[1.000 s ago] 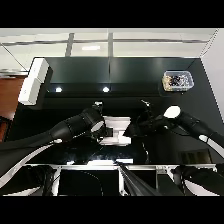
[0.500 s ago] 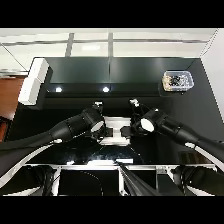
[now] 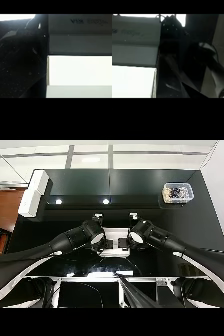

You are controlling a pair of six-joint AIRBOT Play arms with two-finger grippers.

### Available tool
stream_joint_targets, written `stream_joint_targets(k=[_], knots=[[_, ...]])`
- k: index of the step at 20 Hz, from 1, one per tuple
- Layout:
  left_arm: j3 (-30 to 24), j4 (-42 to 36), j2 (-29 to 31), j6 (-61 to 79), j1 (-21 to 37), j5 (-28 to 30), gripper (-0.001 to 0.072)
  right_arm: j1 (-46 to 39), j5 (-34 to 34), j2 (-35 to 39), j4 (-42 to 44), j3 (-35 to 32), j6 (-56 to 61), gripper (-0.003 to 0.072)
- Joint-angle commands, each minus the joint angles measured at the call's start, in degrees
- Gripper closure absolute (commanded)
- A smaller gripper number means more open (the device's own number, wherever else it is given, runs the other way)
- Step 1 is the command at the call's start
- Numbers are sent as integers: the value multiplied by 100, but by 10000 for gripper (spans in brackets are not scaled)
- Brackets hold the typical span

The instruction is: Fold the box and place the chain.

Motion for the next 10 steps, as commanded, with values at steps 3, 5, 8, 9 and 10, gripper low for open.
stream_joint_targets(k=[3, 5, 8, 9, 10], knots=[[-2, 0, -2, 9, -2, 2, 679, 39, -33, -111, 168, 72, 192, 373], [-2, 0, -2, 9, -2, 0, 678, 68, -70, -114, 164, 72, 195, 378], [-2, 0, -2, 9, -2, 0, 679, 68, -103, -133, 166, 72, 197, 379], [-2, 0, -2, 9, -2, 0, 678, 68, -101, -144, 168, 72, 192, 492], [-2, 0, -2, 9, -2, 0, 679, 68, -120, -142, 175, 72, 109, 672]])
